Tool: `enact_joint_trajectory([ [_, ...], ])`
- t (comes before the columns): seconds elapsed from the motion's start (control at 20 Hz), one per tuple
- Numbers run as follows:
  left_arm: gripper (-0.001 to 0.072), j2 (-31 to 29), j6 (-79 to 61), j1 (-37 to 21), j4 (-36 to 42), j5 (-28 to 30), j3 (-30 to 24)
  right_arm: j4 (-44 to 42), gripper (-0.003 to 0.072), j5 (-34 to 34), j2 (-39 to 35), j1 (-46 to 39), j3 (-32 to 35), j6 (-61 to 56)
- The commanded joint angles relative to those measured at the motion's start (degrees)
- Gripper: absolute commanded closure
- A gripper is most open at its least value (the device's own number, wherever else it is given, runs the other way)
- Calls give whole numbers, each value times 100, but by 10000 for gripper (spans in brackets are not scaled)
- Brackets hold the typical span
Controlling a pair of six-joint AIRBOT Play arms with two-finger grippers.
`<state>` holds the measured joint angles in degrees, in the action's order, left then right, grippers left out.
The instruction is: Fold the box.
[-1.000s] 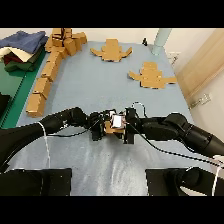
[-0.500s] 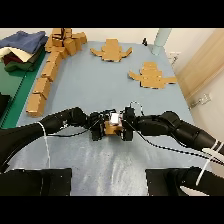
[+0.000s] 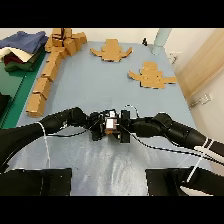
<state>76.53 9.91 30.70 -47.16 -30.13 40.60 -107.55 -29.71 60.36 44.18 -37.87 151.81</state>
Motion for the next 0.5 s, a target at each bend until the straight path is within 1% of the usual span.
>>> enact_joint_trajectory([
  [0.0, 270, 2, 0, 4, 0, 2, 4, 24, 175, 37, 70, 13, -4, 20],
  [0.1, 270, 2, 0, 2, 0, 2, 4, 24, 270, 37, 68, 13, -4, 20],
  [0.2, 270, 2, 0, 2, 0, 2, 4, 22, 271, 33, 63, 13, -9, 20],
  [0.25, 270, 2, 0, 4, 0, 2, 4, 22, 306, 33, 48, 13, -11, 20],
  [0.3, 270, 2, 0, 2, 0, 0, 4, 22, 383, 33, 26, 13, -11, 20],
  [0.45, 270, 2, 0, 2, 0, 0, 4, 22, 384, 31, -70, 13, -11, 20],
])
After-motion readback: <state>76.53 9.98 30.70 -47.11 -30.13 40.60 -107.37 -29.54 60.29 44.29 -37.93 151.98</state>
